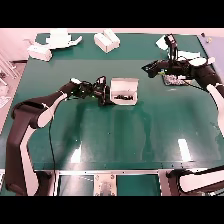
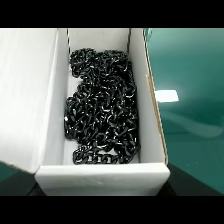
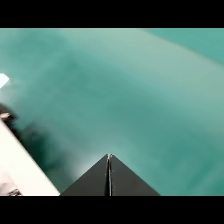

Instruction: Fold the box and place the chain.

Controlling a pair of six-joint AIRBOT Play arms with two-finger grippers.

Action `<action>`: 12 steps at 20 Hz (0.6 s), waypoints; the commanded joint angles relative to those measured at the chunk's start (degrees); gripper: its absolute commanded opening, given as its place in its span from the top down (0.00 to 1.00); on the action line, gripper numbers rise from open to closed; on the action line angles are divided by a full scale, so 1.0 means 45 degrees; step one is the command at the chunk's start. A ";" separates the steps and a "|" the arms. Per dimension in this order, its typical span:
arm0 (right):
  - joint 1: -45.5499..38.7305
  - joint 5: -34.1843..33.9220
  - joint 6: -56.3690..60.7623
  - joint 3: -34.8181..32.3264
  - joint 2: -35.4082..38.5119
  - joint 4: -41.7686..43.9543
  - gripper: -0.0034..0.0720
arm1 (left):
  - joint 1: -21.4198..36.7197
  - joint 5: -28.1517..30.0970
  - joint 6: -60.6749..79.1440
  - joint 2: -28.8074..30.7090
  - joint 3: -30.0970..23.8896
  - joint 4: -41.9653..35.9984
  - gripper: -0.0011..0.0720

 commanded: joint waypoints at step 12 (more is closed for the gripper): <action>0.0923 0.4226 0.0330 0.0636 -0.1302 -0.1025 0.68 | 0.0010 0.0005 0.0005 0.0005 0.0010 0.0005 0.44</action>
